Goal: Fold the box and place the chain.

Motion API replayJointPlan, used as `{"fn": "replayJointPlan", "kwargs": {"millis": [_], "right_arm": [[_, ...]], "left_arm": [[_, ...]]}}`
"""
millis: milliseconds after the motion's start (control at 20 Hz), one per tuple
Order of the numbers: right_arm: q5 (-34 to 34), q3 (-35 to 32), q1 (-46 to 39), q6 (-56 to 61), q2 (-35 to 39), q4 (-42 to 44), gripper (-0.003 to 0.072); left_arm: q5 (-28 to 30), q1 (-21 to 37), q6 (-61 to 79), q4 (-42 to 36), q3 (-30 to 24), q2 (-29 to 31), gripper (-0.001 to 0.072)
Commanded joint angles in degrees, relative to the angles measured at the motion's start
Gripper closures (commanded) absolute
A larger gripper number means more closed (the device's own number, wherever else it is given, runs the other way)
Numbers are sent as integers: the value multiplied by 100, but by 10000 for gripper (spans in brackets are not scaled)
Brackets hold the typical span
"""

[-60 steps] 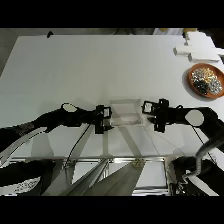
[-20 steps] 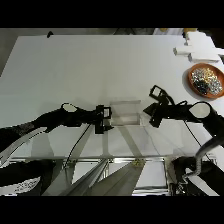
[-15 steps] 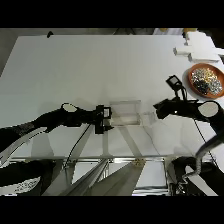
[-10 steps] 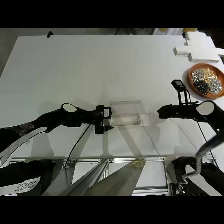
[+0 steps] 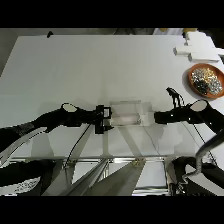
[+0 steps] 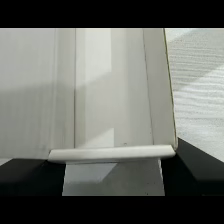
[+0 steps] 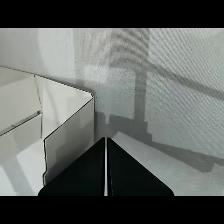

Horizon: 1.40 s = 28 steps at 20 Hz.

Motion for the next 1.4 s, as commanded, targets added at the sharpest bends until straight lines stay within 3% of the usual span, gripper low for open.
{"fn": "replayJointPlan", "kwargs": {"millis": [0,400,700,1050,1350], "right_arm": [[291,-4,-4,-262,-35,435,670],[459,-2,-4,-553,39,791,652],[-72,-2,-4,63,83,-74,649],[-254,-2,-22,212,57,-46,669],[-33,-2,243,-129,-376,1005,670]], "left_arm": [[0,-2,0,0,-2,0,501],[0,-2,0,0,-2,0,501],[0,-2,0,0,-2,0,501],[0,-2,-2,2,-2,0,501],[0,-2,0,0,-2,0,501]]}}
